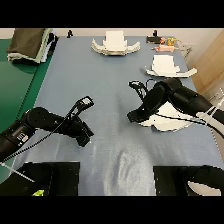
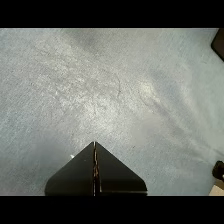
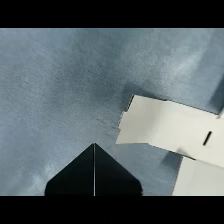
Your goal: Fold the box.
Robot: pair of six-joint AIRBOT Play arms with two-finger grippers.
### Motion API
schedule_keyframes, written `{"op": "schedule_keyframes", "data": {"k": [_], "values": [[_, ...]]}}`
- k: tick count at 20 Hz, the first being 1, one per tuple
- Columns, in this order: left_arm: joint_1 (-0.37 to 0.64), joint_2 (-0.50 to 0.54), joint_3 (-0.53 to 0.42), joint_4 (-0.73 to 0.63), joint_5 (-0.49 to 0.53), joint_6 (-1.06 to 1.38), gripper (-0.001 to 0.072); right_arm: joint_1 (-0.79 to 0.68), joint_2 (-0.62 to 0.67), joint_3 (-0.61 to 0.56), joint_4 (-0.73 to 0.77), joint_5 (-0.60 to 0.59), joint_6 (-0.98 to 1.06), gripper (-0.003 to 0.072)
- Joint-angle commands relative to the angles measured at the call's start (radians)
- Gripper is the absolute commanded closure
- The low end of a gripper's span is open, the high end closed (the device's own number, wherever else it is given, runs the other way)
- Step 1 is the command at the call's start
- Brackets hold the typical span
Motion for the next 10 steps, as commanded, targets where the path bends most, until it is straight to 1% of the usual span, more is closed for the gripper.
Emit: {"op": "schedule_keyframes", "data": {"k": [1, 3, 4, 5, 6, 7, 9, 10], "values": [[0.000, 0.000, 0.000, 0.000, 0.000, 0.000, 0.0695, 0.009, -0.004, -0.001, 0.004, -0.014, 0.000, 0.0682], [0.000, 0.000, 0.000, 0.000, 0.001, 0.000, 0.0695, 0.008, -0.005, -0.001, 0.001, -0.013, 0.000, 0.0682], [0.000, 0.000, 0.000, 0.000, 0.001, 0.000, 0.0695, 0.008, -0.005, -0.001, -0.010, -0.015, 0.002, 0.0661], [0.000, 0.000, 0.000, 0.000, 0.000, 0.000, 0.0696, 0.004, -0.005, 0.000, -0.032, -0.024, 0.011, 0.0547], [0.000, 0.000, 0.000, 0.000, 0.001, 0.000, 0.0696, -0.009, -0.005, 0.008, -0.084, -0.052, 0.042, 0.0366], [0.000, 0.000, 0.000, 0.000, 0.001, 0.000, 0.0696, -0.032, -0.005, 0.023, -0.157, -0.091, 0.073, 0.0314], [0.000, 0.000, 0.000, 0.000, 0.001, 0.000, 0.0696, -0.119, -0.005, 0.069, -0.328, -0.200, 0.089, 0.0315], [0.000, 0.000, 0.000, 0.000, 0.000, 0.000, 0.0696, -0.189, -0.005, 0.096, -0.406, -0.249, 0.088, 0.0315]]}}
